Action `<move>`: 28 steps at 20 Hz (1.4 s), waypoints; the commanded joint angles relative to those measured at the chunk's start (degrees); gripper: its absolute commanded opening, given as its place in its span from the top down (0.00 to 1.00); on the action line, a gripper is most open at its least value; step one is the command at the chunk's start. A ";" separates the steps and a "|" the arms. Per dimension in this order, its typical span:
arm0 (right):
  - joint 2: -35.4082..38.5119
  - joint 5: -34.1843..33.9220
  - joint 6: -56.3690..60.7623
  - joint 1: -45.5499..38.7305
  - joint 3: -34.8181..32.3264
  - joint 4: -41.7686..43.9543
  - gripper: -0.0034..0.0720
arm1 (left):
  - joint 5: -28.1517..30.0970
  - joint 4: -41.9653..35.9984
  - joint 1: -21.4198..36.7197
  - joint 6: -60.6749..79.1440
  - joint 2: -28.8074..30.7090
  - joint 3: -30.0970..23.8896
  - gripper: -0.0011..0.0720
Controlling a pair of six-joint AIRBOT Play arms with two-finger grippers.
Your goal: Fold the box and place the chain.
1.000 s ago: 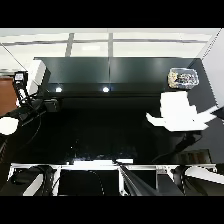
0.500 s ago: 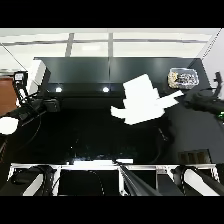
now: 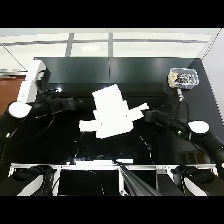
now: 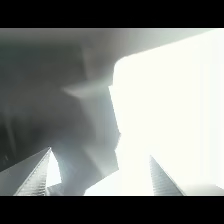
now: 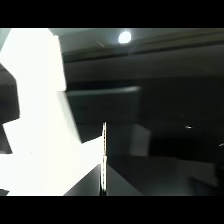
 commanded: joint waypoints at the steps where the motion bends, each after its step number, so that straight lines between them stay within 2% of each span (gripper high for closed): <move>1: 0.57 -8.59 -0.28 7.34 -1.14 1.18 0.93 | -15.96 -8.39 1.16 3.80 -13.18 5.16 0.01; 3: 0.57 -8.48 -0.28 7.34 -1.14 1.16 0.93 | -22.69 -16.20 2.86 9.81 -20.20 5.86 0.01; 5: 0.57 -8.22 -0.31 7.34 -1.14 1.16 0.93 | -23.87 -20.00 3.17 13.46 -24.85 6.58 0.01; 8: 0.57 -6.36 -0.33 7.34 -1.14 0.83 0.93 | -23.80 -20.06 3.10 14.34 -30.05 9.62 0.02; 11: 0.57 -5.44 -0.33 7.34 -1.14 0.48 0.93 | -27.65 -19.26 3.10 15.98 -34.91 14.58 0.01; 16: 0.57 -4.83 -0.33 7.34 -1.14 0.48 0.93 | -41.83 -18.93 2.10 27.06 -42.82 21.73 0.03; 18: 0.57 -4.83 -0.33 7.34 -1.14 0.48 0.93 | -42.82 -18.45 0.83 29.53 -43.87 22.18 0.15; 19: 0.57 -4.85 -0.33 7.34 -1.14 0.48 0.93 | -43.01 -18.12 0.26 31.76 -43.85 22.23 0.15; 20: 0.57 -4.85 -0.33 7.34 -1.14 0.48 0.93 | -43.47 -17.62 -0.15 33.22 -43.85 22.32 0.22; 23: 0.57 -4.85 -0.33 7.34 -1.14 0.46 0.93 | -43.45 -13.70 -0.48 33.81 -43.87 23.17 0.60; 24: 0.57 -4.92 -0.33 7.34 -1.14 0.28 0.93 | -43.41 -13.66 -0.48 33.81 -43.87 23.47 0.64; 25: 0.57 -4.98 -0.33 7.34 -1.14 -0.59 0.93 | -43.32 -13.40 -0.46 34.10 -43.87 24.04 0.87; 26: 0.57 -4.98 -0.33 7.34 -1.14 -1.97 0.93 | -43.54 -13.18 -0.46 35.01 -43.87 24.70 0.93; 27: 0.59 -5.33 -0.33 7.26 -1.11 -3.67 0.76 | -43.74 -12.90 -0.48 35.08 -43.85 25.49 0.94; 28: 0.63 -5.51 -0.33 6.58 -0.90 -6.27 0.24 | -44.04 -12.79 -0.48 35.08 -43.78 26.18 0.94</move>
